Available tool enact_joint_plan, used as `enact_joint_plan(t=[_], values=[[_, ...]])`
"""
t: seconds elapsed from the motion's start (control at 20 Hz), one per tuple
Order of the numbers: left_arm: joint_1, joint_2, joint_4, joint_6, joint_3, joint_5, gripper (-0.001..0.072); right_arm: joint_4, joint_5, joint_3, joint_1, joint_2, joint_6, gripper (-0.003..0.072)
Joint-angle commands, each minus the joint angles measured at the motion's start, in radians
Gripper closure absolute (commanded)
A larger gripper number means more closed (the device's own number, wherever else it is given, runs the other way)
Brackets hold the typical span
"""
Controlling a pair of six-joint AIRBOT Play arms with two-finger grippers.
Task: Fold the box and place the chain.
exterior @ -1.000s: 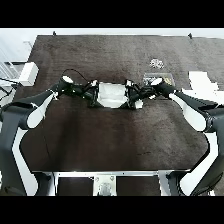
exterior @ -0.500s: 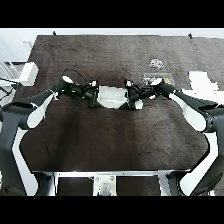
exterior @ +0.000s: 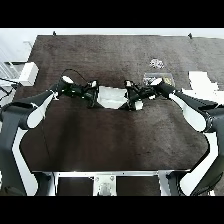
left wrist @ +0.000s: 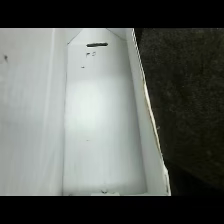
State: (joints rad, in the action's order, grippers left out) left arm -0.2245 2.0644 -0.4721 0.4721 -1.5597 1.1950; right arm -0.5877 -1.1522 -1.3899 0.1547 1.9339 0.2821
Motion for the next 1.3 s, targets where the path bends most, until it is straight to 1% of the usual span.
enact_joint_plan(t=[0.0,0.4,0.65,1.0,1.05,1.1,1.25], values=[[0.0,0.001,-0.002,-0.018,0.0,-0.036,0.0411,0.002,0.002,0.0,0.0,0.0,0.0,0.0102],[0.0,0.001,-0.002,-0.031,0.0,-0.037,0.0411,0.002,0.002,0.0,0.0,0.0,0.0,0.0102],[0.0,0.001,-0.002,-0.039,0.0,-0.063,0.0412,0.011,0.002,0.0,0.006,0.0,0.0,0.0102],[0.0,0.002,-0.002,-0.062,0.003,-0.062,0.0412,0.011,0.006,-0.001,-0.001,-0.002,0.007,0.0099],[0.0,0.003,-0.003,-0.064,0.003,-0.062,0.0412,0.011,0.005,-0.001,-0.011,-0.007,0.005,-0.0004],[0.0,0.004,-0.003,-0.074,0.002,-0.063,0.0411,0.011,-0.001,-0.001,-0.024,-0.016,-0.022,-0.0034],[0.0,0.012,-0.022,-0.074,0.002,-0.062,0.0412,0.011,-0.021,-0.001,-0.069,-0.05,-0.071,-0.0034]])
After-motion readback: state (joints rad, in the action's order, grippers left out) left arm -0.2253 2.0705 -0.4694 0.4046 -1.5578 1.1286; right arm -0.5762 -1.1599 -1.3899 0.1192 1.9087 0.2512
